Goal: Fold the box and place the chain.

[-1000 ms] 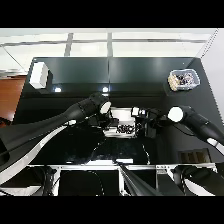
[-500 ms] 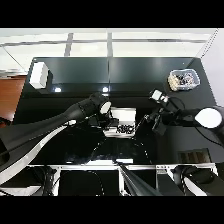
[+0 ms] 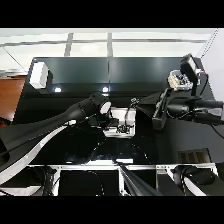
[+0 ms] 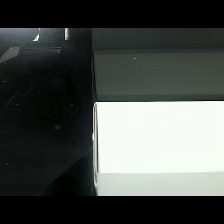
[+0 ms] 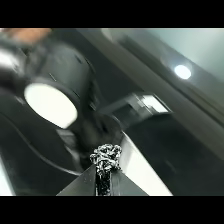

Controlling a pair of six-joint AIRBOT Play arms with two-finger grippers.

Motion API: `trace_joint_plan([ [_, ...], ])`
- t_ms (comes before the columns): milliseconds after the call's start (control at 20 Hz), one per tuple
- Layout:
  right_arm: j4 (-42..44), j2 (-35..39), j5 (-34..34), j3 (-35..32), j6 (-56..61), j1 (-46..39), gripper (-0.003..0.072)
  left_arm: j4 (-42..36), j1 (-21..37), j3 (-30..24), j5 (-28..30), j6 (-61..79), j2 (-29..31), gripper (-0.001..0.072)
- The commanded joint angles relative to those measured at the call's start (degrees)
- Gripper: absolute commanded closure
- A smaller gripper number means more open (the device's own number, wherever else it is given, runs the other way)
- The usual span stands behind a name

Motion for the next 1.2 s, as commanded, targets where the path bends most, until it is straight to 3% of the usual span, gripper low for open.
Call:
trace_joint_plan([
  [0, 4.87, -2.01, -1.64, -2.75, -0.07, 2.64, 0.0671, 0.02, 0.00, 0.02, 0.00, 0.00, 0.00, 0.0680],
  [150, 0.48, -6.43, -5.92, -9.29, 3.04, 4.15, 0.0645, 0.02, 0.00, 0.02, -0.02, 0.00, 0.00, 0.0680],
  [200, 0.37, -7.87, -6.36, -10.93, 3.28, 4.15, 0.0383, 0.02, 0.00, 0.02, -0.02, 0.00, 0.00, 0.0680],
  [250, -1.22, -8.68, -6.19, -11.26, 3.32, 3.96, 0.0304, 0.02, 0.00, 0.02, -0.07, 0.00, 0.00, 0.0681],
  [500, -5.81, -7.72, -3.58, -8.63, 2.97, -5.09, 0.0304, 0.02, 0.00, 0.02, -0.15, 0.00, 0.00, 0.0680],
  [700, -22.14, -7.78, -5.09, -10.80, 2.19, -7.21, 0.0300, 0.02, 0.00, 0.02, -0.15, 0.00, 0.00, 0.0680],
  [800, -22.99, -8.81, -7.76, -14.10, -3.23, -7.19, -0.0034, 0.02, 0.00, 0.02, -0.17, 0.00, 0.00, 0.0680],
  [900, -22.91, -11.72, -9.35, -16.28, -10.23, -6.32, -0.0034, 0.02, 0.02, 0.02, -0.11, 0.00, 0.00, 0.0680],
  [1050, -22.36, -16.37, -10.27, -16.98, -33.97, -2.12, -0.0034, 0.04, 0.02, 0.02, -0.20, 0.00, 0.00, 0.0680],
  [1150, -14.38, -19.91, -13.51, -16.85, -45.38, -0.98, -0.0034, 0.02, 0.02, 0.02, -0.20, 0.00, 0.00, 0.0680],
])
